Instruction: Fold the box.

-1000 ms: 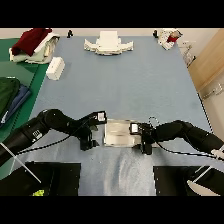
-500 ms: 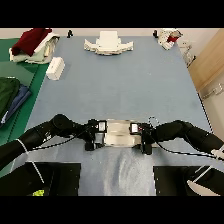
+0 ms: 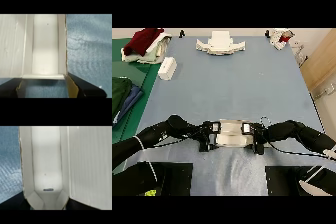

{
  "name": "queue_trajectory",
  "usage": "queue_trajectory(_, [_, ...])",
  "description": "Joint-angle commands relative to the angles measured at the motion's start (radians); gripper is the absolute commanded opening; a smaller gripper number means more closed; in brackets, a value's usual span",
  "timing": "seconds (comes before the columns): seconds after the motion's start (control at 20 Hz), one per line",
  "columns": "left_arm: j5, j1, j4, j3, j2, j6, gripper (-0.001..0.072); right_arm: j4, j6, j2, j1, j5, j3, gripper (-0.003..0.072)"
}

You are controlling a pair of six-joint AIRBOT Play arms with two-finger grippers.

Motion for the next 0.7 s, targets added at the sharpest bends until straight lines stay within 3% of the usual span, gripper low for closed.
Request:
queue_trajectory(0.0, [0.025,-0.03,-0.03,0.003,-0.037,0.028,0.0686,0.0,0.0,0.0,0.001,0.0,0.0,0.0547])
queue_trajectory(0.5, [0.035,-0.034,-0.026,0.003,-0.037,0.021,0.0684,0.0,0.0,0.0,0.001,0.0,0.0,0.0547])
queue_trajectory(0.6, [0.034,-0.034,-0.023,0.003,-0.037,0.02,0.0482,0.0,0.0,0.0,0.0,0.0,0.0,0.0547])
queue_trajectory(0.65, [0.034,-0.034,-0.02,0.003,-0.037,0.019,0.0464,0.0,0.0,0.0,0.001,0.0,0.0,0.0547])
